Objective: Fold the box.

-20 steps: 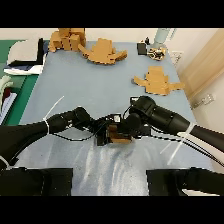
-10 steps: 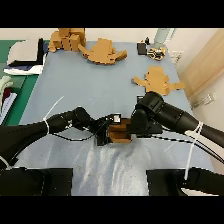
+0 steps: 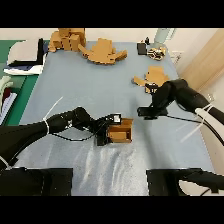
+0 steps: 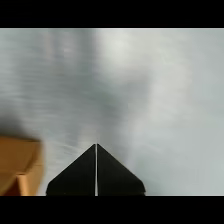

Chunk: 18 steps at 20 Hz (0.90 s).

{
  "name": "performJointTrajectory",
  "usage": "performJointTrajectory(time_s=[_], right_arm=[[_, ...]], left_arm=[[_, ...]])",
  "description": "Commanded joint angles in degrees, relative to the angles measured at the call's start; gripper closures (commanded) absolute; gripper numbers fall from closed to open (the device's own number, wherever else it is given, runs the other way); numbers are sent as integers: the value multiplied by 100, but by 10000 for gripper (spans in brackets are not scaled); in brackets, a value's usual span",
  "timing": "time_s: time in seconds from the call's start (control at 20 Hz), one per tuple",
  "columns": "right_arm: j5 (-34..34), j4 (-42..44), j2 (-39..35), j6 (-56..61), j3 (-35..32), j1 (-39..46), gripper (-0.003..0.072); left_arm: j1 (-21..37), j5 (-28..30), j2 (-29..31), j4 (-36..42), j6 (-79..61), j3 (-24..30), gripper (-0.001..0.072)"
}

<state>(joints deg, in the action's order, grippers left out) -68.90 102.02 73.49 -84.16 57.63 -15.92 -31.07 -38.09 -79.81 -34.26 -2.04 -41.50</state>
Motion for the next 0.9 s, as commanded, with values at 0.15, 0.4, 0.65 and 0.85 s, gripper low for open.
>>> performJointTrajectory(time_s=[0.15, 0.4, 0.65, 0.85], right_arm=[[-1246, 4896, 1226, -4463, 20, 1187, 686], [-1169, 4371, 645, -4725, -142, 645, 685], [63, 3501, -557, -4789, -1298, -232, 686], [1132, 2632, -1185, -4647, -1775, -1056, 685]], left_arm=[[-2, 7, -2, -4, -2, 2, 145], [-2, 4, -2, -2, -2, 2, 145], [-2, 2, -2, -2, -2, 2, 145], [-2, 0, -2, -2, -2, 2, 145]])
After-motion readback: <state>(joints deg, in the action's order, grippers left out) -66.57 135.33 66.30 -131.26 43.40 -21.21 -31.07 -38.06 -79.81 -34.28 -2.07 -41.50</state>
